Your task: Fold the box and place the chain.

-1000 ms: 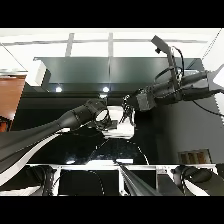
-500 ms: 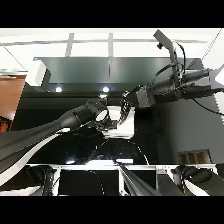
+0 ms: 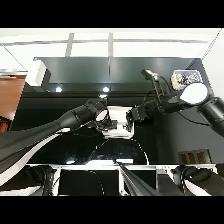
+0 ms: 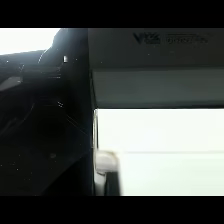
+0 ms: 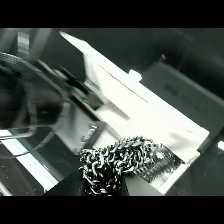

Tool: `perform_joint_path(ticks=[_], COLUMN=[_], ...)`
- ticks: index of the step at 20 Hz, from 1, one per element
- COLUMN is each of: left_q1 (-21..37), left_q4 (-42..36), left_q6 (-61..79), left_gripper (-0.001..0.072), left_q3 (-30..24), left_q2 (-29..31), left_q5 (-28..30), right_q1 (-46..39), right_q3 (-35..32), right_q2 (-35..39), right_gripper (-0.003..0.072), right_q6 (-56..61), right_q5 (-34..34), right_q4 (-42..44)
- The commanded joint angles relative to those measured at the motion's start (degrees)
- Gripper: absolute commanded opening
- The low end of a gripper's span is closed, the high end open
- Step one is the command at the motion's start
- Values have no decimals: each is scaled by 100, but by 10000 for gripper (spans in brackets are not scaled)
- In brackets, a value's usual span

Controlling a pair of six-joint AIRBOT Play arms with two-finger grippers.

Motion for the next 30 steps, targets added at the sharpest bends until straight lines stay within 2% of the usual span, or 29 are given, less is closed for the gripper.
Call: perform_joint_path(ticks=[1, 4, 5, 6, 7, 9, 12, 16, 21, 26, 28, 30], left_q1=[2, 2, 2, 2, 2, 2, 2, 2, 0, 0, -7, -7], left_q4=[0, 2, 2, 2, 2, 0, 0, 2, 7, 2, 44, 109], left_q6=[0, 0, 0, 0, 0, 0, 0, 0, 2, -577, -579, -382], left_gripper=[25, 25, 25, 25, 25, 25, 25, 25, 25, 37, 392, 418], left_q3=[2, 2, 2, 2, 2, 2, 2, -2, -4, 92, 238, 396], left_q2=[-2, -2, -4, -4, -4, -4, -4, -11, -22, -2, 37, 212], left_q5=[0, 2, 2, 2, 2, 2, 2, 22, 179, 142, 136, 205], right_q1=[4, 4, 4, 4, -11, -192, -938, -1792, -1941, -1923, -1923, -1923], right_q3=[-212, -212, -212, -212, -210, -195, -190, -197, -195, -197, -197, -197], right_q2=[-144, -144, -144, -142, -136, -26, 455, 1014, 1084, 1082, 1082, 1082], right_gripper=[9, 13, 73, 272, 330, 329, 329, 329, 329, 329, 329, 329], right_q6=[13, 13, 35, 129, 140, 142, 142, 581, 341, 199, 199, 192], right_q5=[-201, -42, -44, -57, -42, 81, 470, 988, 1029, 778, 782, 752], right_q4=[96, 98, 101, 98, 79, -155, -697, -2400, -1676, -1609, -1617, -1617])
